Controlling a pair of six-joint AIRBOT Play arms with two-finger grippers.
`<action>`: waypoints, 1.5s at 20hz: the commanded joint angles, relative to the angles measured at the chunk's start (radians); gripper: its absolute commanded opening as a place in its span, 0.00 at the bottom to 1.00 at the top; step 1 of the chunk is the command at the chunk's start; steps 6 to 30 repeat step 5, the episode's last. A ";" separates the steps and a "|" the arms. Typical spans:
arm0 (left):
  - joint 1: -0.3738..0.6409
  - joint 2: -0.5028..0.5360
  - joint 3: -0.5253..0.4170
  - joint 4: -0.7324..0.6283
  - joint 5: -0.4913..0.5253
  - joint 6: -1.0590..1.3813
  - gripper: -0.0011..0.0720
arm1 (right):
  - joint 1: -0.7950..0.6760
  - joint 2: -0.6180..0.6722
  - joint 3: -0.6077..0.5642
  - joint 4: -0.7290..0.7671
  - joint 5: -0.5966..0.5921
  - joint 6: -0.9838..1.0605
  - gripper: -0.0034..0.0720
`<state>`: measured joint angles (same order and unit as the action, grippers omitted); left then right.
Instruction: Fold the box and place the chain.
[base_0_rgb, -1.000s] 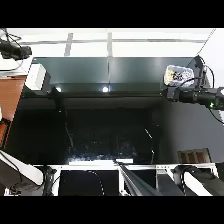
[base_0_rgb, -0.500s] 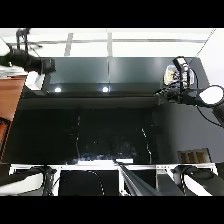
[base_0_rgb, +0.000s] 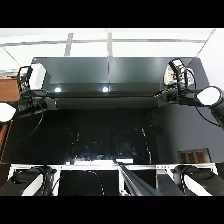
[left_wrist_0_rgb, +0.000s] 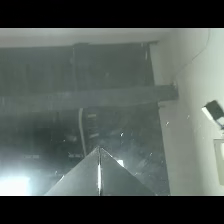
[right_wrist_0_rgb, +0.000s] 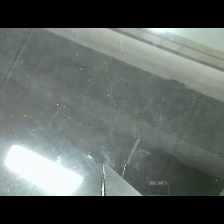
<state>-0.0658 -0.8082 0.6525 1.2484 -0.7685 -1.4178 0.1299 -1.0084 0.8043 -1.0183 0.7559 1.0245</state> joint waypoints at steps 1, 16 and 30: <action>-0.003 0.025 -0.049 -0.003 0.013 0.000 0.05 | 0.001 -0.001 0.000 -0.004 -0.001 0.000 0.06; -0.003 0.022 -0.049 -0.003 0.013 0.000 0.05 | 0.001 -0.001 0.000 -0.004 -0.001 0.000 0.06; -0.003 0.022 -0.049 -0.003 0.013 0.000 0.05 | 0.001 -0.001 0.000 -0.004 -0.001 0.000 0.06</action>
